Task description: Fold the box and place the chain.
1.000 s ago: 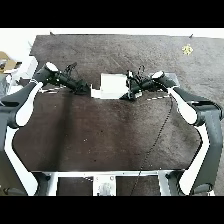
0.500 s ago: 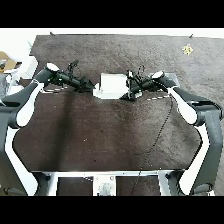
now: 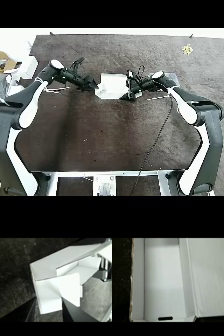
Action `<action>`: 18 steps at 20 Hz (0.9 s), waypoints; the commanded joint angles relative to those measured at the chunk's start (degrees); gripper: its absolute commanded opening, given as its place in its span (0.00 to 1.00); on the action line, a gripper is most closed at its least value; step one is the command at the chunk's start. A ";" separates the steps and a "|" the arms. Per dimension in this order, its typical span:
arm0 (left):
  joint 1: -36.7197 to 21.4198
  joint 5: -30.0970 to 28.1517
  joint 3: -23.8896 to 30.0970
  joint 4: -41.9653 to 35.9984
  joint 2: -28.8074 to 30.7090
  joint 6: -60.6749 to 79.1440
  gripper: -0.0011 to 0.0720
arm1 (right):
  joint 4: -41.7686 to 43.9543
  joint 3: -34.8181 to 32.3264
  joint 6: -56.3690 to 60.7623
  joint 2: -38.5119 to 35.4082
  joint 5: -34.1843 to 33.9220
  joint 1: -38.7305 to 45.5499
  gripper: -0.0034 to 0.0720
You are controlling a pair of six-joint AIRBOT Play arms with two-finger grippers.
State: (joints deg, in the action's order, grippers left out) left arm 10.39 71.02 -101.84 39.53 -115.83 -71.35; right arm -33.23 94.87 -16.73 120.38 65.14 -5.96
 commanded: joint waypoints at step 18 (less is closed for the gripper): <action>12.61 -3.65 -9.81 26.25 0.04 -17.99 0.49 | 0.00 0.00 0.00 0.00 0.00 -0.04 0.56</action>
State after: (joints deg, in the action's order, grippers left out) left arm 21.96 68.34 -111.55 63.66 -115.83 -87.64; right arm -33.26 94.87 -16.73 120.38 65.12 -5.96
